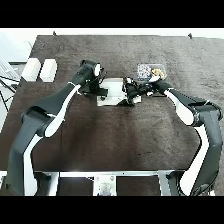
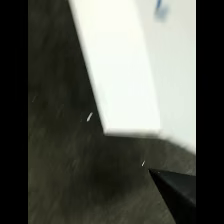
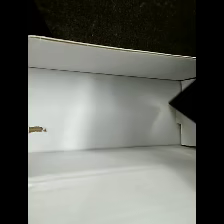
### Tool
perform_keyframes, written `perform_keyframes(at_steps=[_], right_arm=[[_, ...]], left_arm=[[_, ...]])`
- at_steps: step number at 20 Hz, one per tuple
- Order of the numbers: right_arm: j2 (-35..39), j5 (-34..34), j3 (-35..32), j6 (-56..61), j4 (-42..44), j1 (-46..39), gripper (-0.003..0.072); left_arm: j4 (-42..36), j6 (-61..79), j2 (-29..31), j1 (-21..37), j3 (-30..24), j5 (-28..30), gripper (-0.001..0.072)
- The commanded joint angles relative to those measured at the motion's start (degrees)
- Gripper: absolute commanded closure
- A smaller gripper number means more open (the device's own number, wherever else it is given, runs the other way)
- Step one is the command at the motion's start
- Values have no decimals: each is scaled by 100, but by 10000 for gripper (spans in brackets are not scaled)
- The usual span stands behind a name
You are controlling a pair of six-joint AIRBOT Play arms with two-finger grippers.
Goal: Fold the box and place the chain.
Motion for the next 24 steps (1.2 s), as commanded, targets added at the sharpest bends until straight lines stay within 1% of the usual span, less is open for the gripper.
perform_keyframes(at_steps=[1, 4, 6, 8, 9, 10, 12, 13, 14, 16, 19, 20, 22, 24], right_arm=[[4, 2, -2, 7, 9, 7, 115], [4, 2, -2, 9, 9, 4, 115], [4, 2, -2, 7, 9, 7, 116], [4, 2, -2, 9, 11, 4, 115], [4, 2, -2, 9, 11, 7, 115], [4, 2, -2, 9, 9, 7, 115], [4, 2, -2, 9, 9, 4, 115], [4, 2, -2, 7, 9, 4, 115], [4, 2, -2, 9, 9, 7, 115], [4, 2, -2, 9, 11, 4, 115], [4, 2, -2, 7, 9, 4, 115], [4, 2, -2, 9, 11, 4, 115], [4, 2, -2, 7, 9, 9, 115], [4, 2, -2, 7, 9, 4, 115]], left_arm=[[-74, 157, 142, 11, 13, -96, 8], [-52, 551, 365, 31, 11, -299, 7], [-74, 1196, 551, 109, 0, -402, 7], [-365, 1912, 754, 273, -4, -514, 7], [-667, 2317, 852, 411, -7, -555, 6], [-1174, 2806, 960, 610, -7, -564, 7], [-2581, 4157, 1049, 1139, -7, -597, 7], [-3101, 4852, 1029, 1410, -37, -601, 7], [-3136, 5407, 1029, 1613, -155, -463, 6], [-3198, 6804, 1012, 1880, -608, -33, 7], [-3818, 9475, 953, 2120, -1416, 767, 8], [-4054, 9698, 929, 2153, -1617, 931, 8], [-4548, 10579, 802, 2151, -1930, 1060, -5], [-5016, 11291, 599, 2146, -2116, 955, -4]])
